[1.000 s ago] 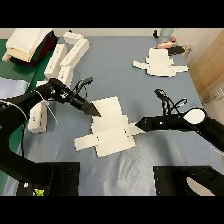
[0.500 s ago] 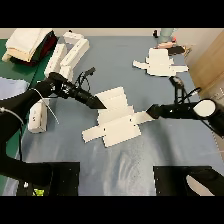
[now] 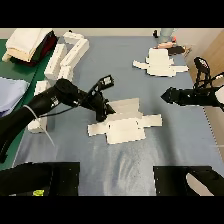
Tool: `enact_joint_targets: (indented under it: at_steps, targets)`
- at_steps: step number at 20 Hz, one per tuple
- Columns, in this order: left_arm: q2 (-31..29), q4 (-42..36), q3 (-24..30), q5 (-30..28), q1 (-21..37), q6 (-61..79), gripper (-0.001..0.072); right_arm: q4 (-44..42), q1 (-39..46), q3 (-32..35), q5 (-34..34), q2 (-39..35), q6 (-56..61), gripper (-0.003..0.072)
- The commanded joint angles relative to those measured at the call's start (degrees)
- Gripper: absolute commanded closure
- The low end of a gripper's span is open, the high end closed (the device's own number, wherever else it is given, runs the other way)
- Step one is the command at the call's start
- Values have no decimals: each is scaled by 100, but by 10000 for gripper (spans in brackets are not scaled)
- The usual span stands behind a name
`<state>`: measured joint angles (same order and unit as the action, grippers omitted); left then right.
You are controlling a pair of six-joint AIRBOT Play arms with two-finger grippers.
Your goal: Fold the box.
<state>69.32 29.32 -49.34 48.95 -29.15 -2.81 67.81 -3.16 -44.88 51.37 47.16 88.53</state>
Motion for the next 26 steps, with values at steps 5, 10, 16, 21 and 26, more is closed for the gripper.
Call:
enact_joint_targets:
  at_steps: [5,10,16,21,26]
  targets:
    - [-393,26,837,-1152,-699,796,698,-107,31,-39,26,116,57,271]
    - [-378,129,868,-1150,-627,968,697,-118,31,-39,31,146,57,271]
    - [-146,-378,723,-522,-151,1025,696,-118,31,-39,66,146,57,271]
    - [-109,-404,627,118,-160,1198,696,-116,31,-39,59,153,57,271]
    - [-52,-352,511,48,-155,1069,696,-205,31,-39,63,304,55,271]
